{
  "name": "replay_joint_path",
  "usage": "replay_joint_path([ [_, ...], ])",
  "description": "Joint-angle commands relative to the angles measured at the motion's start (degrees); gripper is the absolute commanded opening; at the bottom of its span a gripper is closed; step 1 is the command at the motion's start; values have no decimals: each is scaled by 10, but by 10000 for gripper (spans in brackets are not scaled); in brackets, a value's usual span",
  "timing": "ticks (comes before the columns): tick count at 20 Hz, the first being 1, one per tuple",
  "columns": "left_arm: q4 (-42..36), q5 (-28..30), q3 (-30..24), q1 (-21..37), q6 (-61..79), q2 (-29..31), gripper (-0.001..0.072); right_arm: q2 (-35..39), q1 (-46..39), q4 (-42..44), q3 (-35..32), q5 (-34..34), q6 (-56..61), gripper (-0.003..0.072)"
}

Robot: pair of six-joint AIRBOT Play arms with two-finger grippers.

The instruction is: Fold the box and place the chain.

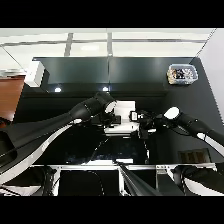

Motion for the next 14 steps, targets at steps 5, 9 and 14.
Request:
replay_joint_path([
  [5, -4, 3, 0, 0, 8, -1, 25, 0, 0, 0, 0, 0, 0, 191],
  [9, -4, 2, 0, 1, 8, 0, 131, 0, 0, 0, 0, 0, 0, 191],
  [14, 8, -16, 0, 1, 8, 7, 442, 0, 0, 0, 0, 0, 0, 191],
])
